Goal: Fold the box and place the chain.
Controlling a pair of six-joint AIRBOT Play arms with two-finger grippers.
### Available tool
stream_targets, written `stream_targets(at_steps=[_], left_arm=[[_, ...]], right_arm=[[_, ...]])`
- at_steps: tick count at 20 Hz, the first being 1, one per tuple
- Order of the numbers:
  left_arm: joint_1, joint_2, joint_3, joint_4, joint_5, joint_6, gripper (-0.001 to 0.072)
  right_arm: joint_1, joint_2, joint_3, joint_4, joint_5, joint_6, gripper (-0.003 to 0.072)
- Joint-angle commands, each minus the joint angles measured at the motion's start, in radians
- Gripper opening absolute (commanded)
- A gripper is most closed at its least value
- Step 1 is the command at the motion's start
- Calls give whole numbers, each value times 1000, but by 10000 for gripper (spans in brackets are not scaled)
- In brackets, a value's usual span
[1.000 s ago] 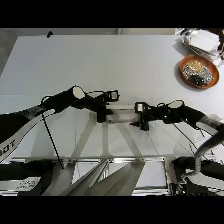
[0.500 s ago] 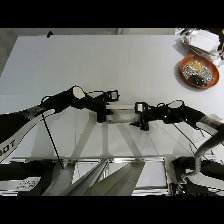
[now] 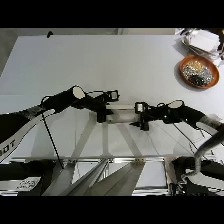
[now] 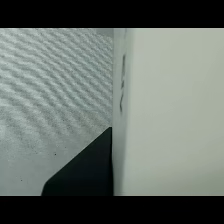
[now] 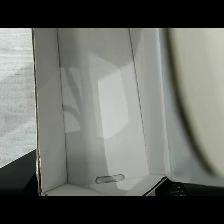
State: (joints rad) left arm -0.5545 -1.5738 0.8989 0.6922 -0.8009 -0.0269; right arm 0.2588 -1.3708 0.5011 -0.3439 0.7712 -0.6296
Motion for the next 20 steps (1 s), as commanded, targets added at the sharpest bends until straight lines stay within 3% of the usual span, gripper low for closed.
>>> stream_targets(at_steps=[1,2,3,4,5,9,14,16,17,19,20], left_arm=[[-1,0,0,0,-1,0,32],[1,4,0,1,-4,0,149],[2,11,0,6,-7,0,358],[5,21,0,13,-11,-2,489],[9,36,0,22,-20,-6,529],[27,117,0,138,-53,-101,529],[71,243,0,329,-183,-275,528],[83,302,0,348,-254,-338,485],[82,329,0,348,-287,-366,386],[79,369,0,290,-379,-380,-6],[79,377,0,222,-426,-378,2]], right_arm=[[1,0,0,0,0,0,303],[1,1,0,0,0,0,303],[1,1,0,0,0,0,303],[1,1,0,1,0,0,303],[1,1,0,0,0,0,303],[1,1,0,1,2,0,303],[1,1,0,0,3,0,303],[1,1,0,1,3,0,303],[1,1,0,0,2,0,303],[1,1,0,0,3,0,303],[1,1,0,0,3,0,303]])
